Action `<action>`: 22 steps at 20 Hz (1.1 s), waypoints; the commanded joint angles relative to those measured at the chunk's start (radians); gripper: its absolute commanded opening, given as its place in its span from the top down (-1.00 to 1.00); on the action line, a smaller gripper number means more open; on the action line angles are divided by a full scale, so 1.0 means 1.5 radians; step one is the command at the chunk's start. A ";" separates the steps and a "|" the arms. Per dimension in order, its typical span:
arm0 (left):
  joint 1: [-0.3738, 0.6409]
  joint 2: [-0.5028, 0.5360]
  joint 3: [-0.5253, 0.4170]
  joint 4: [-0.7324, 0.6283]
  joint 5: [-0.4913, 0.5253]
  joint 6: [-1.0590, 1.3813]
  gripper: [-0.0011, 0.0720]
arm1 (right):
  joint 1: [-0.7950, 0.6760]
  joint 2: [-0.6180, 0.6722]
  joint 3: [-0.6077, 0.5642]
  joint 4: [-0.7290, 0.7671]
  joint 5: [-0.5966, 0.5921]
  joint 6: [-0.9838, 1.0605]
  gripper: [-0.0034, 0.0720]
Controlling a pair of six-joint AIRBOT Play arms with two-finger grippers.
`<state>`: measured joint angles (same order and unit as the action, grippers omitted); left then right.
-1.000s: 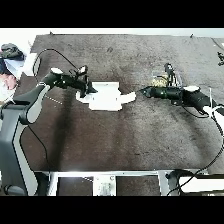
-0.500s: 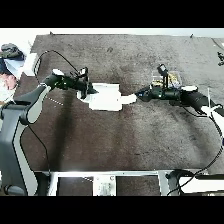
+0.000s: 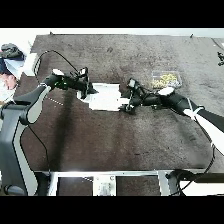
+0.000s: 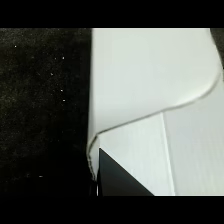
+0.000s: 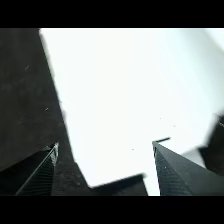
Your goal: Fold the box and place the chain.
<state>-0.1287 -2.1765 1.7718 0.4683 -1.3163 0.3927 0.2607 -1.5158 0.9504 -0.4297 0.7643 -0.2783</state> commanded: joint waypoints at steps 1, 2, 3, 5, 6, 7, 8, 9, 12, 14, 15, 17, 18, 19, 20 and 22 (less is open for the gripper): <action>0.000 0.000 0.000 -0.001 0.000 0.000 0.94 | 0.052 -0.015 0.001 -0.077 -0.052 -0.009 -0.87; 0.000 0.000 0.000 -0.001 0.001 0.000 0.94 | 0.060 -0.022 0.001 -0.087 -0.063 -0.009 -0.98; 0.000 0.000 0.000 -0.001 0.000 0.000 0.94 | 0.066 -0.028 0.001 -0.094 -0.073 -0.009 -0.99; 0.000 0.000 0.000 -0.001 0.001 0.000 0.94 | 0.076 -0.038 0.001 -0.098 -0.106 -0.009 -0.99; 0.000 0.000 0.000 -0.001 0.000 0.000 0.94 | 0.078 -0.042 0.001 -0.098 -0.123 -0.009 -0.99; 0.000 0.000 0.000 -0.001 0.000 0.000 0.94 | 0.081 -0.047 0.001 -0.098 -0.143 -0.009 -0.99; 0.000 0.000 0.000 -0.001 0.000 0.000 0.94 | 0.084 -0.048 0.001 -0.100 -0.165 -0.009 -0.99; 0.000 0.000 0.000 -0.001 0.000 0.000 0.94 | 0.084 -0.049 0.001 -0.100 -0.189 -0.009 -0.99; 0.000 0.000 0.000 -0.001 0.000 0.000 0.94 | 0.084 -0.045 0.001 -0.100 -0.228 -0.008 -0.99; 0.000 0.000 0.000 -0.001 0.000 0.000 0.94 | 0.084 -0.023 0.001 -0.100 -0.226 0.020 -0.99; 0.000 0.000 0.000 -0.001 0.000 0.000 0.94 | 0.084 -0.011 0.001 -0.100 -0.230 0.024 -0.99; 0.000 0.000 0.000 -0.001 0.000 0.000 0.94 | 0.082 0.004 0.003 -0.100 -0.249 0.023 -0.99; 0.000 0.000 0.000 -0.001 0.001 0.000 0.94 | 0.076 0.003 0.012 -0.100 -0.239 0.023 -0.99; 0.000 0.000 0.000 -0.001 0.000 0.000 0.94 | 0.068 0.003 0.021 -0.100 -0.226 0.024 -0.99; 0.000 0.000 0.000 -0.001 0.000 0.000 0.94 | 0.060 0.002 0.030 -0.097 -0.213 0.024 -0.99; 0.000 0.000 0.000 -0.001 0.000 0.000 0.94 | 0.042 -0.009 0.047 -0.082 -0.203 0.005 -0.98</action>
